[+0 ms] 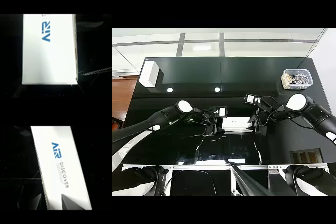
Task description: Fold the box and place the chain.
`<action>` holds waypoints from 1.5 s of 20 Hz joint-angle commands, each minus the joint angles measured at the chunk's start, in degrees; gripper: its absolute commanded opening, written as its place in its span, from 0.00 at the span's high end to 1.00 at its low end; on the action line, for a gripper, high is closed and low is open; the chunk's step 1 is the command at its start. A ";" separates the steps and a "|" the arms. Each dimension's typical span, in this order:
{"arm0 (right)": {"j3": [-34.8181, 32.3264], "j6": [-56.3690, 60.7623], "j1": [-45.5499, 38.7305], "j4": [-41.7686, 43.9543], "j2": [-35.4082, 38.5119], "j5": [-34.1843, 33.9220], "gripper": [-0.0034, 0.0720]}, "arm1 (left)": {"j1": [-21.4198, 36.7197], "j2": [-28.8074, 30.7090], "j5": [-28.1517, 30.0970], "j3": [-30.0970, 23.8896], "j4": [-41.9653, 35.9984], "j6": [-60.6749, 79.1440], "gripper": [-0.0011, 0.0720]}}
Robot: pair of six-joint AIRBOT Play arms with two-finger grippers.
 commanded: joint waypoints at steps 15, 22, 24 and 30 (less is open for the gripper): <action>5.22 22.05 -8.63 0.42 2.91 17.64 0.94 | 0.04 -0.02 0.04 0.00 -0.02 0.00 0.48; -13.14 24.24 -14.56 35.06 2.67 4.35 0.94 | 0.04 -0.02 0.04 0.00 -0.02 0.00 0.48; -13.35 27.96 -12.48 34.64 1.46 -1.49 0.94 | 0.04 -0.02 0.04 0.00 -0.02 0.00 0.48; -13.35 29.83 -6.19 31.85 -3.26 -9.35 0.94 | 0.04 -0.02 0.04 0.00 -0.02 0.00 0.48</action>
